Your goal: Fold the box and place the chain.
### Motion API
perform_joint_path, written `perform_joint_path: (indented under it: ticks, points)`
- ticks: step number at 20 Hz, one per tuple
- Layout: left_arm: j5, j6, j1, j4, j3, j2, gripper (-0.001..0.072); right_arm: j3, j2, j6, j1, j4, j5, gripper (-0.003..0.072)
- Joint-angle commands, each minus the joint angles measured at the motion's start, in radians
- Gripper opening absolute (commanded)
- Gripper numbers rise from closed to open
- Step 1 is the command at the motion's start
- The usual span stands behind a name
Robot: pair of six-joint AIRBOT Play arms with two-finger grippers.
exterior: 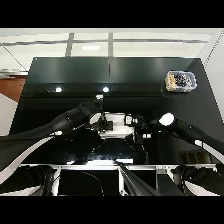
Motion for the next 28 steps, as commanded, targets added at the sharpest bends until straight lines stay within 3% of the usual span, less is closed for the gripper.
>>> perform_joint_path:
  ticks: [1, 7, 11, 14, 15, 16, 17, 19, 21, 28]
  points:
    - [-0.010, -0.021, -0.001, 0.000, 0.001, -0.003, 0.0225, 0.000, -0.001, 0.000, 0.001, 0.000, 0.000, 0.0460]
    - [-0.027, -0.042, -0.001, 0.001, 0.001, -0.003, 0.0220, 0.000, -0.001, 0.000, 0.001, 0.000, 0.000, 0.0460]
    - [-0.027, -0.042, -0.002, 0.000, 0.002, -0.003, 0.0045, 0.000, -0.001, 0.000, 0.001, 0.000, 0.000, 0.0460]
    - [-0.028, -0.042, -0.002, 0.000, 0.003, -0.003, 0.0035, 0.000, -0.001, 0.000, 0.001, 0.000, 0.000, 0.0459]
    - [-0.028, -0.042, -0.002, 0.000, 0.003, -0.003, 0.0052, 0.000, -0.001, 0.000, 0.001, 0.000, 0.000, 0.0460]
    - [-0.030, -0.043, -0.002, 0.000, 0.004, -0.003, 0.0159, 0.000, -0.001, 0.000, 0.001, 0.000, 0.000, 0.0460]
    - [-0.042, -0.043, -0.002, 0.000, 0.006, -0.003, 0.0203, 0.000, -0.001, 0.000, 0.001, 0.000, 0.000, 0.0460]
    - [-0.061, -0.043, -0.002, 0.013, 0.011, -0.003, 0.0240, 0.000, -0.001, 0.000, 0.001, 0.000, 0.000, 0.0460]
    - [-0.056, -0.050, -0.001, 0.013, 0.011, -0.003, 0.0456, 0.000, -0.001, 0.000, 0.001, 0.000, 0.000, 0.0460]
    - [-0.041, -0.050, -0.002, 0.010, 0.011, -0.003, 0.0449, 0.000, -0.001, 0.000, 0.001, 0.000, 0.000, 0.0460]
